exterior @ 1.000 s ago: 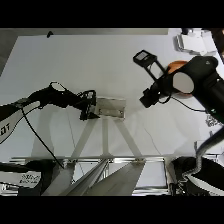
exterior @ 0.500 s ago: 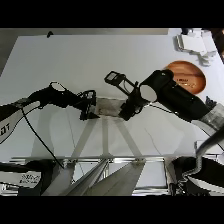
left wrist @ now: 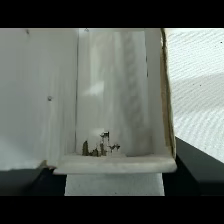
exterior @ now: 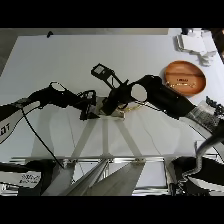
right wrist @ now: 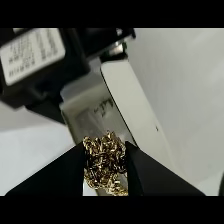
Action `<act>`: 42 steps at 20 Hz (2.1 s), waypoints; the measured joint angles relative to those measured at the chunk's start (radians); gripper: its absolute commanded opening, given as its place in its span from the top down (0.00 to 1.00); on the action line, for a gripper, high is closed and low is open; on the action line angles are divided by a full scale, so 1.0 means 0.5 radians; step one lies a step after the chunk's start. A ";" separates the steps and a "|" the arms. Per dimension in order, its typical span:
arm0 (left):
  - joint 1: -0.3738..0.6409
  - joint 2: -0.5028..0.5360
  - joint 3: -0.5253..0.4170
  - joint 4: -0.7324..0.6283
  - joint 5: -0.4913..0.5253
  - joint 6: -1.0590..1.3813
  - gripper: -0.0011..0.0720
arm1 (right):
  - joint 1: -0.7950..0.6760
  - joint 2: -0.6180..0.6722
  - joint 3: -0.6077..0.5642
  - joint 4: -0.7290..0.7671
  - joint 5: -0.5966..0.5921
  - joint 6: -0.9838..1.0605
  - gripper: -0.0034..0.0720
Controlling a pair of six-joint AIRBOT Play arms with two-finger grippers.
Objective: Fold the box and place the chain.
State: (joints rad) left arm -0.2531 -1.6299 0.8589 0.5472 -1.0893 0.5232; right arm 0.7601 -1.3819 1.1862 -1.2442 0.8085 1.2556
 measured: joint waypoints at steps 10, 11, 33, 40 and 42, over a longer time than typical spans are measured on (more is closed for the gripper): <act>0.000 0.000 0.000 0.000 0.000 0.000 0.56 | 0.000 -0.014 0.000 -0.018 0.036 -0.015 0.59; 0.000 0.001 0.000 0.000 0.000 0.000 0.56 | -0.002 0.020 0.000 -0.055 0.063 -0.016 0.50; 0.000 0.001 0.000 0.000 0.000 0.000 0.56 | -1.061 0.089 -0.407 0.100 0.455 -2.058 0.29; 0.000 0.000 0.000 0.000 0.000 0.000 0.56 | -1.112 -0.198 -0.427 0.204 0.317 -2.505 0.29; 0.000 0.000 0.000 0.000 0.000 0.000 0.56 | -1.112 -0.255 -0.429 0.223 0.253 -2.536 0.38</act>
State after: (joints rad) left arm -0.2531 -1.6299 0.8589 0.5472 -1.0893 0.5232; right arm 0.2039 -1.5093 0.9718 -1.1328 0.9348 -0.0124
